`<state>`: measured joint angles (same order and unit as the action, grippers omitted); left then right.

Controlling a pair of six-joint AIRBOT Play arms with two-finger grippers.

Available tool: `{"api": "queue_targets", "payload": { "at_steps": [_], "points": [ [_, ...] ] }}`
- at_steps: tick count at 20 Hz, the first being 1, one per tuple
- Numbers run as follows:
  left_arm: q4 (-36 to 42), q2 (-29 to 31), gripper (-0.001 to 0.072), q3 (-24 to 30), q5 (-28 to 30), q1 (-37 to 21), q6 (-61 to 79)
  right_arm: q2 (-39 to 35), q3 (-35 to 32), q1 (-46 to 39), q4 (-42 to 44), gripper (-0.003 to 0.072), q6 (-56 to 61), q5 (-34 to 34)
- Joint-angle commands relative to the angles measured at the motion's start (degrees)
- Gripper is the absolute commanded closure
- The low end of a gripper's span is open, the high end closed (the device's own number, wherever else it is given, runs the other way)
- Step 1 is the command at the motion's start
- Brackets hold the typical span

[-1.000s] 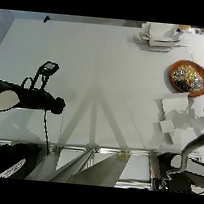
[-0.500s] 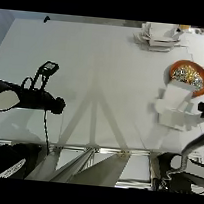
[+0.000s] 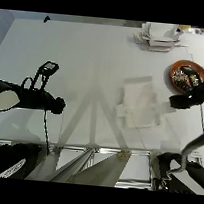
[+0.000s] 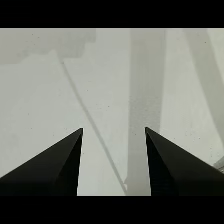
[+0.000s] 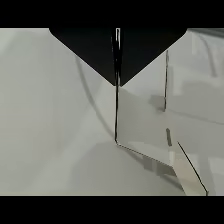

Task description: Fold the box and place the chain.

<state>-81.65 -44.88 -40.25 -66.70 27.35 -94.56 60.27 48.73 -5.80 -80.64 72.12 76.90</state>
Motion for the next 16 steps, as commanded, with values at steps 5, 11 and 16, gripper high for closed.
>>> {"api": "queue_targets", "payload": {
  "at_steps": [5, 11, 16],
  "points": [
    [0.0, 0.1, 0.0278, 0.0, 0.4, 0.0, 0.0, -12.2, -15.5, 11.2, 7.9, 0.0671, 2.8, -6.8],
    [-1.2, -0.1, 0.0274, 0.0, 11.0, -0.1, 0.8, -12.8, -18.0, 12.2, 8.0, 0.0670, 2.8, -10.2],
    [3.9, -3.3, 0.0278, 0.1, 17.4, 0.0, 0.7, -12.8, -18.0, 12.2, 9.0, 0.0670, 2.8, -10.6]
  ]
}}
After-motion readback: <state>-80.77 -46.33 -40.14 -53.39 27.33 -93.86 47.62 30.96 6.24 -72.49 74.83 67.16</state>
